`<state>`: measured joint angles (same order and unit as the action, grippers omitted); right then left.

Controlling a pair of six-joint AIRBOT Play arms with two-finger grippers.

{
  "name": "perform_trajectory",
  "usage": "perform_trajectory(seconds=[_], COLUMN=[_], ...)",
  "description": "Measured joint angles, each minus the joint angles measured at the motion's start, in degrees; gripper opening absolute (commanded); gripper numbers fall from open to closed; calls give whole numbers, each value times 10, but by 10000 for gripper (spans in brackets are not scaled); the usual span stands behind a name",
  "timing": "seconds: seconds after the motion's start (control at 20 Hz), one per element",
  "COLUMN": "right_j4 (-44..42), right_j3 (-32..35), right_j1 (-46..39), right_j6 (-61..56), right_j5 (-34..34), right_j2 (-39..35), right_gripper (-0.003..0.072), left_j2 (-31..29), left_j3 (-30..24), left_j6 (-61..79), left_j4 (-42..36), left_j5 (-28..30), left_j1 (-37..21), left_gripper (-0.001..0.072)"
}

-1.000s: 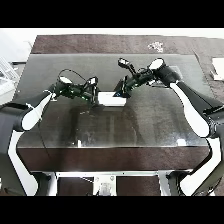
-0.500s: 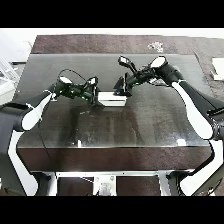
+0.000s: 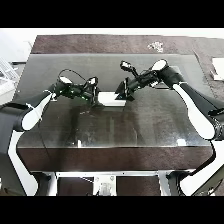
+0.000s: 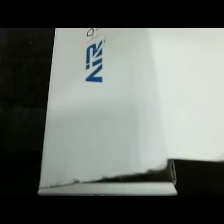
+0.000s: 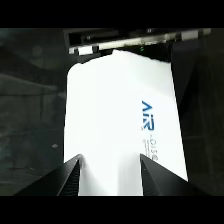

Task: Fold the box and place the chain.

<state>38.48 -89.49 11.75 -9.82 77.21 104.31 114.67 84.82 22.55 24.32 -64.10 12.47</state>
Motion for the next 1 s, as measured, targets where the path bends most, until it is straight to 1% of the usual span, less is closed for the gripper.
perform_trajectory(seconds=[0.35,0.6,0.95,1.0], right_j4=[-43,-48,-48,-47], right_j3=[21,23,24,25], right_j1=[-1,7,10,10], right_j6=[70,111,138,141], right_j5=[-13,-19,-35,-40], right_j2=[-1,-1,-1,-1], right_gripper=[432,425,423,403], left_j2=[0,0,0,0], left_j3=[0,0,0,0], left_j6=[0,0,0,0], left_j4=[0,0,0,0], left_j5=[0,0,0,0], left_j1=[0,0,0,0], left_gripper=[487,487,487,487])
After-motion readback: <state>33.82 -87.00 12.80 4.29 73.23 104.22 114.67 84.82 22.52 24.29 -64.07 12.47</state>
